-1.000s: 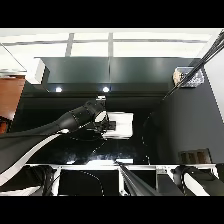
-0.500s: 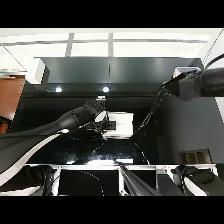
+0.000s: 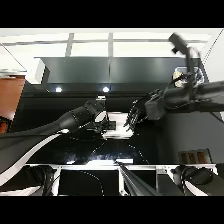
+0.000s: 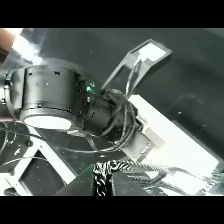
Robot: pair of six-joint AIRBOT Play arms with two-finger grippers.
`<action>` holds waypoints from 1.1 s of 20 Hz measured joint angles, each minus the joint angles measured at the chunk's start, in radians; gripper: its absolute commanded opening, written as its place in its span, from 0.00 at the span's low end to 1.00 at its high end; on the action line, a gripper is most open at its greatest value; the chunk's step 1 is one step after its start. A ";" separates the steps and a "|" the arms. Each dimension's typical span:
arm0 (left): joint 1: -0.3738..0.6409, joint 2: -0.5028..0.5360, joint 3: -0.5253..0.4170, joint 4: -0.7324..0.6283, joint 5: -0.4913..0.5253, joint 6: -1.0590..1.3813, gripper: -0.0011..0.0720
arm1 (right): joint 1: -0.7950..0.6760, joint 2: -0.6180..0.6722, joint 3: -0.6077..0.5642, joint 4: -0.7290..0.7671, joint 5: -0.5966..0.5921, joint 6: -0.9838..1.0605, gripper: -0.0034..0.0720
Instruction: Fold the box and place the chain.
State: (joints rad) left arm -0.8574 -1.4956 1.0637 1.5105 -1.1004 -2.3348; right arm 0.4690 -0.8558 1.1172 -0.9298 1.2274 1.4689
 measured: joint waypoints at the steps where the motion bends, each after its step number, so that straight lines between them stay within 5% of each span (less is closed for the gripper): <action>1: 0.000 0.000 0.000 0.000 0.000 0.000 0.05 | 0.009 -0.006 -0.026 0.014 -0.019 0.000 0.12; 9: 0.000 0.000 0.000 0.000 0.000 0.000 0.05 | 0.050 -0.112 -0.141 0.090 -0.122 -0.064 0.16; 10: 0.000 0.000 0.000 0.000 0.000 0.000 0.05 | 0.051 -0.121 -0.145 0.084 -0.125 -0.068 0.49; 11: 0.000 0.000 0.000 0.000 0.000 0.000 0.05 | 0.048 -0.126 -0.146 0.074 -0.118 -0.070 0.62; 18: 0.000 0.000 0.000 0.000 -0.002 0.000 0.05 | -0.161 -0.029 -0.182 -0.053 0.018 -0.161 0.62; 22: 0.000 0.000 0.000 0.000 -0.003 0.000 0.05 | -0.319 0.077 -0.385 -0.059 -0.070 -0.359 0.64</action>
State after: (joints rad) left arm -0.8574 -1.4960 1.0634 1.5101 -1.1034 -2.3348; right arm 0.1505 -0.7784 0.7326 -0.9890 1.1576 1.1095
